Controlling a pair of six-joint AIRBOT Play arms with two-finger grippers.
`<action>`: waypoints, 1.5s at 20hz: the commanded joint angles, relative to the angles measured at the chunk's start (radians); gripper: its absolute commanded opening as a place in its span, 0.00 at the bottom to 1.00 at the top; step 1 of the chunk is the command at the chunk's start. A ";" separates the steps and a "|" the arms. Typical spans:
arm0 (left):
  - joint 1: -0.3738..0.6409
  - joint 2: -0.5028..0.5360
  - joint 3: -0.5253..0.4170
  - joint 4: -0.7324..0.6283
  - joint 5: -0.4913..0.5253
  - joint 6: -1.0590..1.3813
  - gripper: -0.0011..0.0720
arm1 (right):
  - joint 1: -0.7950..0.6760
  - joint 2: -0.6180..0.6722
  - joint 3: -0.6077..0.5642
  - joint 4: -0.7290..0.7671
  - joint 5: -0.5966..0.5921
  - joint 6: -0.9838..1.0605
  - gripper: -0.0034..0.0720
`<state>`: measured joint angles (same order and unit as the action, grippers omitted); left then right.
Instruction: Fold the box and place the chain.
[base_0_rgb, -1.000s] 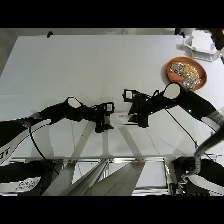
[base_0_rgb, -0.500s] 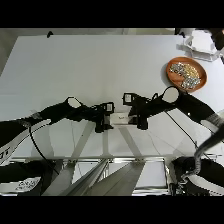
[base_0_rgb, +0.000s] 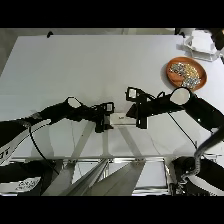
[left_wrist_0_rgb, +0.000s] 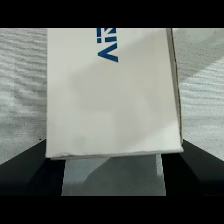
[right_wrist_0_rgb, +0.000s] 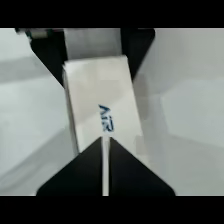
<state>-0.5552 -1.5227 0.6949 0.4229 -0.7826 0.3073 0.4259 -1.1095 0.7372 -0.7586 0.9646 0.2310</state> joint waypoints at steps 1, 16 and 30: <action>0.000 -0.001 0.000 0.000 0.000 0.000 0.45 | 0.001 -0.007 -0.042 0.118 -0.051 -0.008 0.06; 0.000 -0.001 0.000 0.000 0.000 0.000 0.45 | 0.001 -0.174 -0.156 0.216 -0.036 -0.163 0.06; 0.000 -0.001 0.000 0.000 0.000 0.000 0.45 | 0.000 0.023 0.042 0.030 -0.029 0.130 0.06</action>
<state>-0.5552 -1.5227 0.6949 0.4198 -0.7826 0.3042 0.4259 -1.1343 0.7071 -0.5667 0.8925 0.1593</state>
